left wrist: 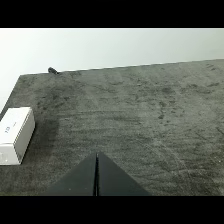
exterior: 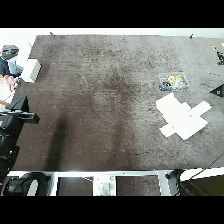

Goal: Fold the box and place the chain.

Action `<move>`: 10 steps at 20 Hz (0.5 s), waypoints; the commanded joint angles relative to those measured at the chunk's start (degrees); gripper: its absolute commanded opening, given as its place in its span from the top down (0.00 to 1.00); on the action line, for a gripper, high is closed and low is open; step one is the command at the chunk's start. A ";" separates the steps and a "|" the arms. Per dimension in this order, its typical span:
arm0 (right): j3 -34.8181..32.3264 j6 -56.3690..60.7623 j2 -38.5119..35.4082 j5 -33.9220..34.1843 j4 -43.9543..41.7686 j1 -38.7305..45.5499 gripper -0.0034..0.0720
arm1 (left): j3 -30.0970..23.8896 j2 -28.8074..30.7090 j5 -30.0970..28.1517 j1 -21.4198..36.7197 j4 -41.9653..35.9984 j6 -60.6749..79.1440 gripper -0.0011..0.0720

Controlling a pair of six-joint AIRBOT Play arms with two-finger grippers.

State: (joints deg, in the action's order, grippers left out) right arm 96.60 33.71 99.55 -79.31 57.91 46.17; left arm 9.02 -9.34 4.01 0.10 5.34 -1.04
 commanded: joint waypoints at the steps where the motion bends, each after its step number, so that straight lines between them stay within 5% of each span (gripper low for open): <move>1: 10.80 0.81 9.77 -6.38 6.91 -0.57 0.33 | -0.02 0.04 -0.04 -0.04 0.02 0.02 0.97; 10: 12.33 -8.52 18.73 -14.88 7.93 -1.53 0.34 | -0.02 0.04 -0.02 -0.04 0.02 0.02 0.97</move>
State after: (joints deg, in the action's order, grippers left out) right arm 108.53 28.27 116.01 -90.15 65.32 44.80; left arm 9.02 -9.34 4.01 0.10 5.34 -1.04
